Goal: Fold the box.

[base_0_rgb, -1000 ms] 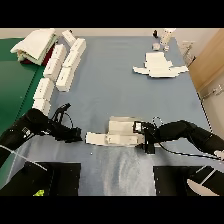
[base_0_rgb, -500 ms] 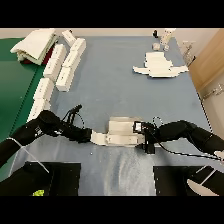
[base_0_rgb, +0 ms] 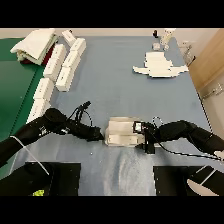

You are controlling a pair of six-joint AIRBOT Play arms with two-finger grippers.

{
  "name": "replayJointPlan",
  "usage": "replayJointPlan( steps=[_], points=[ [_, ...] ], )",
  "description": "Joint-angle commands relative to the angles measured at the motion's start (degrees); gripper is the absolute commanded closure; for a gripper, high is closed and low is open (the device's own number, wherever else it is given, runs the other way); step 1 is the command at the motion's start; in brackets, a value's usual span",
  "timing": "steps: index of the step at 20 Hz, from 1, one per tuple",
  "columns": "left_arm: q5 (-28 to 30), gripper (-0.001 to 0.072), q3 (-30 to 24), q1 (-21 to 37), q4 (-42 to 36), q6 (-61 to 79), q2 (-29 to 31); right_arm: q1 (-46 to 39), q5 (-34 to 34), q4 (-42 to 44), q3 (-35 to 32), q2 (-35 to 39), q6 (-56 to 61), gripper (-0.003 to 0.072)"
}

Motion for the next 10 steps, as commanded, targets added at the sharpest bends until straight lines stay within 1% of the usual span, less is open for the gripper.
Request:
replayJointPlan(
  steps=[1,2,3,4,5,6,10],
  points=[
    [0.20,0.0687,1.42,-0.63,-2.36,0.00,-0.02,0.02,0.00,0.00,0.04,-0.02,0.02,0.0126],
    [0.26,0.0454,1.42,-0.63,-2.67,-0.04,-0.02,0.02,0.00,0.00,0.04,-0.02,0.02,0.0125],
    [0.44,0.0258,1.42,-0.63,-2.64,-0.96,-0.02,0.02,0.00,0.00,0.04,-0.02,0.02,0.0126],
    [0.61,0.0267,1.42,-0.63,-2.62,-1.11,-0.02,0.02,0.00,0.00,0.04,-0.02,0.02,0.0125],
    [0.85,0.0339,1.42,-0.63,-2.64,-1.09,-0.02,0.02,0.00,0.00,0.04,-0.02,0.02,0.0125],
    [1.22,0.0357,1.42,-0.63,-2.64,-1.09,-0.02,0.02,0.00,0.00,0.04,-0.02,0.02,0.0126],
    [1.99,0.0356,1.36,-0.63,-2.71,-1.05,-0.02,0.02,0.00,0.00,0.04,-0.02,0.02,0.0125]
  ],
)
